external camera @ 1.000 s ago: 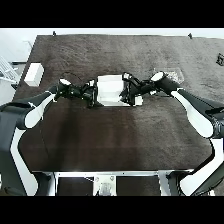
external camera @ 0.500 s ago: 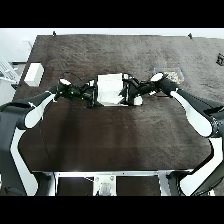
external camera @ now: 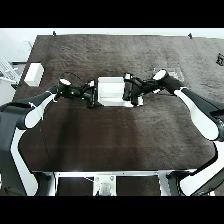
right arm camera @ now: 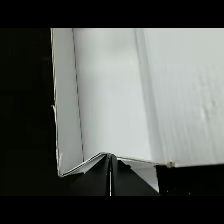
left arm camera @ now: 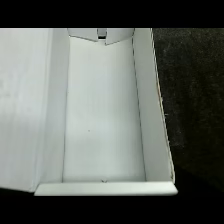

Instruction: Fold the box and place the chain.

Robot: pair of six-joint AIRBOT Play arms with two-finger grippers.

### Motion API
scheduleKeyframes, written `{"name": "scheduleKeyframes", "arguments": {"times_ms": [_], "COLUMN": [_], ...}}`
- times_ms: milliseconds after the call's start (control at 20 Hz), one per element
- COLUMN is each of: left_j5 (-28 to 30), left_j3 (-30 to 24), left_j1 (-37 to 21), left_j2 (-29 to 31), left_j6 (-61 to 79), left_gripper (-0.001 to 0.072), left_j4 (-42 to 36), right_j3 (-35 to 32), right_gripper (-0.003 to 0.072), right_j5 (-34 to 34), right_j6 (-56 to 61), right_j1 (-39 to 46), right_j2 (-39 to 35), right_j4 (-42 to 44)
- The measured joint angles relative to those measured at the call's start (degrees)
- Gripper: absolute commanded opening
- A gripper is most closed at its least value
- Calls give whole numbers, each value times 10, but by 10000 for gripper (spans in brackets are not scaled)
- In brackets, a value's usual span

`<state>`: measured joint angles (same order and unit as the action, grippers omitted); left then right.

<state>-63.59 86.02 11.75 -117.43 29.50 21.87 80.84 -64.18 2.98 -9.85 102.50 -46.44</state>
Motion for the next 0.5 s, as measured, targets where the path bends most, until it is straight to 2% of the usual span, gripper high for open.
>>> {"name": "scheduleKeyframes", "arguments": {"times_ms": [200, 500], "left_j5": [0, 1], "left_j3": [0, 0], "left_j1": [0, 0], "left_j2": [0, 0], "left_j6": [0, 0], "left_gripper": [354, 354], "left_j4": [0, 0], "right_j3": [0, -8], "right_gripper": [12, 10], "right_j5": [-38, -64], "right_j6": [96, 329], "right_j1": [32, 135], "right_j2": [-44, -76], "right_j4": [-13, -17]}}
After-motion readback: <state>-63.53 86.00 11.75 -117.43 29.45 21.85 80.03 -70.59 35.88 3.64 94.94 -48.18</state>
